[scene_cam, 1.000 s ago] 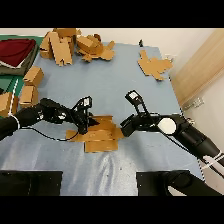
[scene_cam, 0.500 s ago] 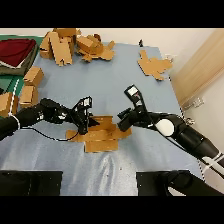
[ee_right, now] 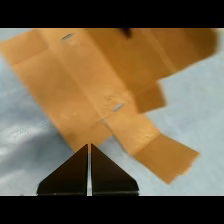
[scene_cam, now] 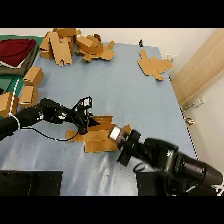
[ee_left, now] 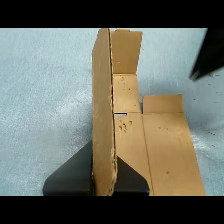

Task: Fold the box.

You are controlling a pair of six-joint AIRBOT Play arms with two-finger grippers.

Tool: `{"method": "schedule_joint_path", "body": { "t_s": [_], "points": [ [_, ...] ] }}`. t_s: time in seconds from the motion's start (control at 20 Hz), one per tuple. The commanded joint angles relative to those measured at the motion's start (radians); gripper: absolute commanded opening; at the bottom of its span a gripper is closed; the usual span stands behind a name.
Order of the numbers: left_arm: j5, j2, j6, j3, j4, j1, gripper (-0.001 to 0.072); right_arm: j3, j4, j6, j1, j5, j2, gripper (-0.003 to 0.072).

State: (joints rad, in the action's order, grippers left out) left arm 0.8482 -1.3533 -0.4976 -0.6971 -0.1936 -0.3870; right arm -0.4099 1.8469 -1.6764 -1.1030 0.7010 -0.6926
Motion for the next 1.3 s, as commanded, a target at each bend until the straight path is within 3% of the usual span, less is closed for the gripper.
{"method": "schedule_joint_path", "body": {
  "t_s": [0.0, 0.1, 0.15, 0.5, 0.9, 1.25],
  "points": [
    [0.000, 0.000, 0.000, 0.000, -0.001, 0.000, 0.0014, 0.079, 0.151, -0.106, -0.149, -0.081, -0.020, 0.0058],
    [0.000, 0.000, 0.000, 0.000, -0.001, 0.000, 0.0014, 0.079, 0.171, -0.103, -0.149, -0.142, -0.074, 0.0361],
    [0.000, 0.000, 0.000, 0.000, 0.000, 0.000, 0.0014, 0.079, 0.173, -0.103, -0.149, -0.170, -0.099, 0.0425],
    [0.000, 0.000, 0.000, 0.000, -0.001, 0.000, 0.0014, 0.079, 0.295, -0.096, -0.146, -0.211, -0.239, 0.0428],
    [0.001, 0.000, 0.000, 0.000, -0.001, 0.000, 0.0014, 0.020, 0.375, -0.096, -0.005, -0.215, -0.242, 0.0428],
    [0.036, 0.000, 0.000, 0.000, -0.001, 0.000, 0.0014, -0.002, 0.380, -0.095, 0.044, -0.308, -0.241, 0.0429]
  ]
}}
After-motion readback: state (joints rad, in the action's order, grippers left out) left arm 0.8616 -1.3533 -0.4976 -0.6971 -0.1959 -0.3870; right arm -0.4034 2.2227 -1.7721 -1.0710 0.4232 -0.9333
